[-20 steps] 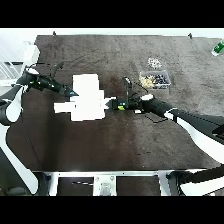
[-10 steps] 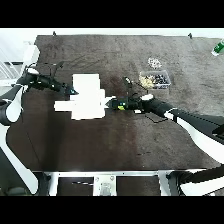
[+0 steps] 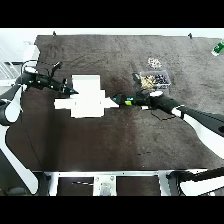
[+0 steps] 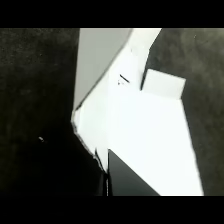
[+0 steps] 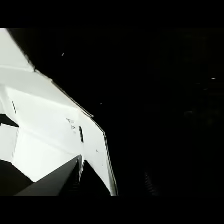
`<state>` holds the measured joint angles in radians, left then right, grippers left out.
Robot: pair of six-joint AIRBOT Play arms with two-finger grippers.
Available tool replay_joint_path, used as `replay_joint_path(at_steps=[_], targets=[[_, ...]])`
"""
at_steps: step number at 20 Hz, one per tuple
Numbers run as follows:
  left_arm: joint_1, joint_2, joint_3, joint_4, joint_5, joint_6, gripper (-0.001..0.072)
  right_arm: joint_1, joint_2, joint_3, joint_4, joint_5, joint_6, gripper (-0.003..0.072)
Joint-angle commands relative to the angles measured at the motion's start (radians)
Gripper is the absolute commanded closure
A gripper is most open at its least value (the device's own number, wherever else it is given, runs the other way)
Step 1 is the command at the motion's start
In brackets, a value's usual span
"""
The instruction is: Fold the box and place the chain.
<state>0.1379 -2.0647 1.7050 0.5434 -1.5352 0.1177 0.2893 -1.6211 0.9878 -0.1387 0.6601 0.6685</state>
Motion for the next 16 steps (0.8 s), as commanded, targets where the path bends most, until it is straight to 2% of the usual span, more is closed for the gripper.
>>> replay_joint_path(at_steps=[1, 8, 12, 16], targets=[[0.003, 0.002, -0.004, 0.075, 0.075, 0.157, 0.0696, -0.093, 0.007, 0.0, 0.0, 0.108, 0.0, 0.0233], [0.077, 0.002, -0.106, -0.044, 0.113, 0.328, 0.0696, -0.111, 0.006, 0.0, 0.047, 0.142, -0.111, 0.0233], [0.078, 0.002, -0.146, -0.051, 0.114, 0.391, 0.0696, -0.105, 0.006, 0.0, 0.069, 0.142, -0.131, 0.0233], [0.078, 0.002, -0.147, -0.032, 0.109, 0.388, 0.0692, -0.105, 0.006, 0.0, 0.069, 0.142, -0.162, 0.0233]])
